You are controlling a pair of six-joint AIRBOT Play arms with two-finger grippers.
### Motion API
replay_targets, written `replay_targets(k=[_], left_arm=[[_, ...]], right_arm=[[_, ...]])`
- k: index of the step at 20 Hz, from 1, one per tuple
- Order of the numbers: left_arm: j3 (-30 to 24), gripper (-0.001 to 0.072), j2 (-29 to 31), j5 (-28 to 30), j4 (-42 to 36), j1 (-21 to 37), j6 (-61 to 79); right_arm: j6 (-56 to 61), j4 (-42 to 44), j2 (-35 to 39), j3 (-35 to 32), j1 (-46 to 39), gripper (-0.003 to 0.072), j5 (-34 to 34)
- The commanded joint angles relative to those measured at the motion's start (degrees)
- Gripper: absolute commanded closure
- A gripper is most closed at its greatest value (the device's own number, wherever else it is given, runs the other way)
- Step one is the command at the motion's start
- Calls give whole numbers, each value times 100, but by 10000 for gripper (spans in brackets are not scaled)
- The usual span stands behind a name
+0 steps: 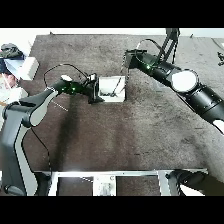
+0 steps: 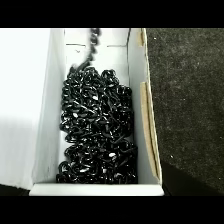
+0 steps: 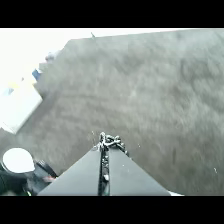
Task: Fold the box and place the chain.
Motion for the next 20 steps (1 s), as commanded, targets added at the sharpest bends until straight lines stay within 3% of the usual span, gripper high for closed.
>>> replay_targets(k=[1, 5, 10, 11, 12, 13, 16, 18, 20], left_arm=[[0, 425, -2, 0, 2, -4, 0], [0, 425, -2, 0, 2, -4, 0], [0, 426, -2, 0, 2, -4, 0], [0, 425, -2, 0, 2, -4, 0], [0, 425, -2, 0, 2, -4, 0], [0, 425, -2, -2, 2, -4, 0], [0, 426, -2, 0, 2, -4, 0], [0, 425, -2, -2, 2, -4, 0], [0, 425, -2, 0, 2, -4, 0]], right_arm=[[-31, -7, -11, 76, 245, 697, -426], [-28, -4, -219, 76, 273, 697, -404], [-31, -85, -798, 61, 254, 696, 439], [-31, -221, -933, 61, 225, 659, 579], [-31, -413, -1051, 61, 195, 518, 651], [-31, -586, -1145, 61, 129, 448, 695], [-42, -748, -1213, 63, -251, 457, 802], [-195, -737, -1213, 68, -603, 518, 1014], [-780, -494, -1235, 107, -1019, 521, 1392]])
